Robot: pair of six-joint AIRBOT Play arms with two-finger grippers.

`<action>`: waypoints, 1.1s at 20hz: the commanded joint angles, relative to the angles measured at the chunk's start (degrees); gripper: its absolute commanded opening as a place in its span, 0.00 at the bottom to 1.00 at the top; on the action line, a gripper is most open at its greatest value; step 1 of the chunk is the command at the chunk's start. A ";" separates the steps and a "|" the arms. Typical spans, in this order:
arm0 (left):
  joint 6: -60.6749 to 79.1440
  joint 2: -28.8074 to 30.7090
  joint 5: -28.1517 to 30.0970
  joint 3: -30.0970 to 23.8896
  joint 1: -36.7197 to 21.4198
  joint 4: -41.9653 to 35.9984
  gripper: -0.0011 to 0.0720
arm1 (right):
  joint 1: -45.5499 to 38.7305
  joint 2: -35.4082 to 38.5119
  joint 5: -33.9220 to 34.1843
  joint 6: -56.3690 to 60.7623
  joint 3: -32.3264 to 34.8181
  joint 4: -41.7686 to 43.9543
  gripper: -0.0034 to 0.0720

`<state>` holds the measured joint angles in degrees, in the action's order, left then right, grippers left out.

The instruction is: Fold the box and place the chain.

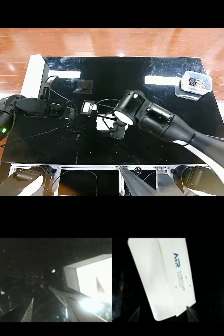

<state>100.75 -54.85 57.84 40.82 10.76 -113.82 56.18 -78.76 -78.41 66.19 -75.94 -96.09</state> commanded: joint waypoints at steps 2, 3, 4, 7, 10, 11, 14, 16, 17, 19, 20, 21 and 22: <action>0.07 0.00 -0.28 -0.02 -0.09 0.00 0.71 | 2.51 -2.71 1.77 -2.27 1.31 -3.39 1.00; 0.07 0.00 -0.28 -0.02 -0.11 0.00 0.71 | 2.99 -3.54 2.47 -2.27 1.64 -5.68 1.00; 0.07 0.00 -0.31 -0.02 -0.13 0.00 0.71 | 3.41 -4.28 2.64 -2.25 1.68 -7.10 1.00; 0.07 0.00 -0.79 -0.02 -0.17 0.02 0.71 | 3.63 -5.25 3.54 -2.25 1.68 -7.91 1.00; 0.09 0.00 -1.16 -0.02 -0.17 0.02 0.71 | 3.37 -5.27 4.68 -2.25 1.68 -9.40 1.00; 0.09 0.00 -1.16 -0.02 -0.17 0.02 0.71 | 3.19 -5.31 5.01 -2.23 1.68 -9.33 1.00; 0.09 0.00 -1.16 -0.02 -0.17 0.00 0.71 | 3.19 -5.64 5.57 -2.49 1.68 -9.18 1.00; 0.09 0.00 -1.16 -0.02 -0.17 0.00 0.71 | 2.73 -6.12 5.66 -2.95 1.68 -8.70 0.99; 0.09 -0.02 -1.16 -0.02 -0.17 0.00 0.71 | 2.32 -6.32 5.86 -2.99 1.68 -8.61 0.99; 0.09 -0.02 -1.16 -0.02 -0.17 0.00 0.71 | 1.14 -6.38 7.06 -3.02 1.68 -8.52 0.99; 0.09 -0.02 -1.16 -0.02 -0.17 0.00 0.71 | 0.59 -6.38 7.52 -3.02 1.68 -8.48 0.99; 0.09 -0.02 -1.16 -0.02 -0.17 0.00 0.71 | 0.15 -6.38 7.74 -3.06 1.68 -7.98 0.99; 0.09 -0.02 -1.16 -0.02 -0.17 0.00 0.71 | -0.44 -6.40 8.04 -3.34 1.68 -6.80 0.99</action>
<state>100.84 -54.85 56.66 40.82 10.66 -113.82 57.04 -85.06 -71.53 63.20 -74.28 -104.27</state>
